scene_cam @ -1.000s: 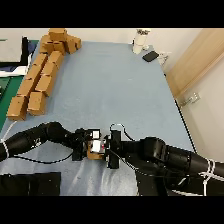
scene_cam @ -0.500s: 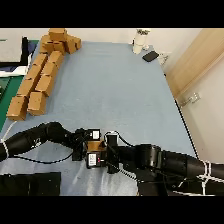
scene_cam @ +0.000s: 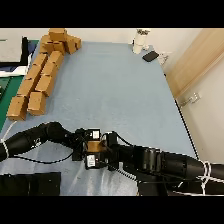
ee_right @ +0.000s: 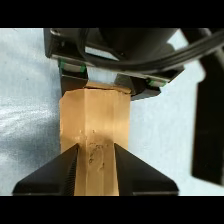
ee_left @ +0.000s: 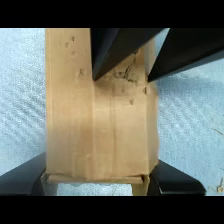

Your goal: Fold the box.

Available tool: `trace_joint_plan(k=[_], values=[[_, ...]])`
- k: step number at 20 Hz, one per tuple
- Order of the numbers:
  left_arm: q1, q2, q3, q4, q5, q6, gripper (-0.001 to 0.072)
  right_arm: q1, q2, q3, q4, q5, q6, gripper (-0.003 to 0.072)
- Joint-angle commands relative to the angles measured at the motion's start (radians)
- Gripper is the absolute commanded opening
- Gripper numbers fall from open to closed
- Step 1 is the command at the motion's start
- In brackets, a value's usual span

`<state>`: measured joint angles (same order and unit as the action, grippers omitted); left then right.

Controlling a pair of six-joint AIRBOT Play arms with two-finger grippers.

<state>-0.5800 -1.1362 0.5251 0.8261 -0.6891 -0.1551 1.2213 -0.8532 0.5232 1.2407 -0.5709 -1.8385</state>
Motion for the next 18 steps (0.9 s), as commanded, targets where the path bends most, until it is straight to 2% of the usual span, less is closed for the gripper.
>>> trace_joint_plan(k=[1,3,6,7,8,13,18], values=[[0.000,0.000,0.000,0.001,0.000,0.001,0.0510,0.008,0.026,0.003,-0.016,-0.014,0.009,0.0341],[0.000,0.000,0.000,0.001,0.000,0.001,0.0510,0.008,0.043,0.003,-0.024,-0.017,0.009,0.0277],[0.000,0.000,0.000,0.000,0.000,0.001,0.0510,0.008,0.050,0.003,-0.070,-0.018,0.024,0.0276],[0.000,0.000,0.000,0.001,0.000,0.001,0.0510,0.008,0.049,0.003,-0.093,-0.017,0.039,0.0254],[0.000,0.000,0.000,0.000,0.000,0.001,0.0510,0.008,0.048,0.003,-0.118,-0.017,0.061,0.0177],[0.000,0.000,0.000,0.000,0.000,0.001,0.0510,0.008,0.048,0.003,-0.142,-0.014,0.071,0.0167],[0.000,0.000,0.000,0.001,0.000,0.001,0.0510,0.008,0.017,0.002,-0.080,-0.010,0.070,0.0167]])
